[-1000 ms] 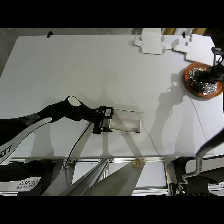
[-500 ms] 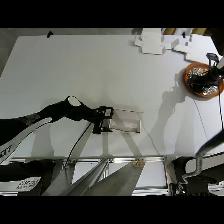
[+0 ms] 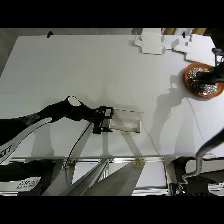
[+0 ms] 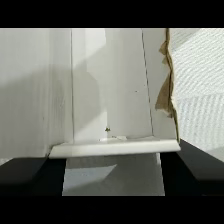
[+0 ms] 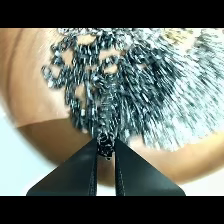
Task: Fold the box and place the chain.
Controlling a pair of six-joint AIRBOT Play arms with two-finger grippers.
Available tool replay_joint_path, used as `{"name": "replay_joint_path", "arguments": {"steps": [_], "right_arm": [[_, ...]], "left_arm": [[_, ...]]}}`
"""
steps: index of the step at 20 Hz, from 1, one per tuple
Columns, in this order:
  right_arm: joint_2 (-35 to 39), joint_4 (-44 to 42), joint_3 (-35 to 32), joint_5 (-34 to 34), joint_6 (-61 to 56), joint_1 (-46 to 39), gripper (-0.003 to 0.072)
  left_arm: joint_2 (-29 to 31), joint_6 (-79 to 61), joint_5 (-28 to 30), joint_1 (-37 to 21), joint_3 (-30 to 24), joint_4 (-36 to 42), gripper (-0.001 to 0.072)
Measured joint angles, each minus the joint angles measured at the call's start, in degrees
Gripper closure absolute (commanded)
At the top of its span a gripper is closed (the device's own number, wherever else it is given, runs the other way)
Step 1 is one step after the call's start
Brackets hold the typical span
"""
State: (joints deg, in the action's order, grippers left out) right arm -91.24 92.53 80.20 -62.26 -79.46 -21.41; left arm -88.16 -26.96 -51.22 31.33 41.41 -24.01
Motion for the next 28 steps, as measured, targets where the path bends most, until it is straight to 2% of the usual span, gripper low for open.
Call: {"name": "replay_joint_path", "arguments": {"steps": [3,9,15,20,28], "right_arm": [[7.10,-3.15,-0.02,-4.55,2.45,-0.02,0.0669],[23.06,-16.87,0.00,-13.11,7.32,0.68,0.0669],[35.30,-22.34,0.00,-19.91,8.66,9.01,0.0669],[39.89,-24.57,-0.04,-23.37,8.35,20.68,0.0669],[41.18,-25.16,-0.09,-25.92,6.51,39.82,0.0669]], "left_arm": [[0.00,-0.02,0.00,0.00,0.00,0.00,0.0595],[0.00,0.00,-0.02,0.00,0.00,0.02,0.0595],[0.00,-0.02,-0.02,0.00,0.00,0.02,0.0595],[0.00,0.00,-0.02,0.00,0.00,0.00,0.0595],[0.00,0.00,-0.02,0.00,0.00,0.00,0.0595]]}}
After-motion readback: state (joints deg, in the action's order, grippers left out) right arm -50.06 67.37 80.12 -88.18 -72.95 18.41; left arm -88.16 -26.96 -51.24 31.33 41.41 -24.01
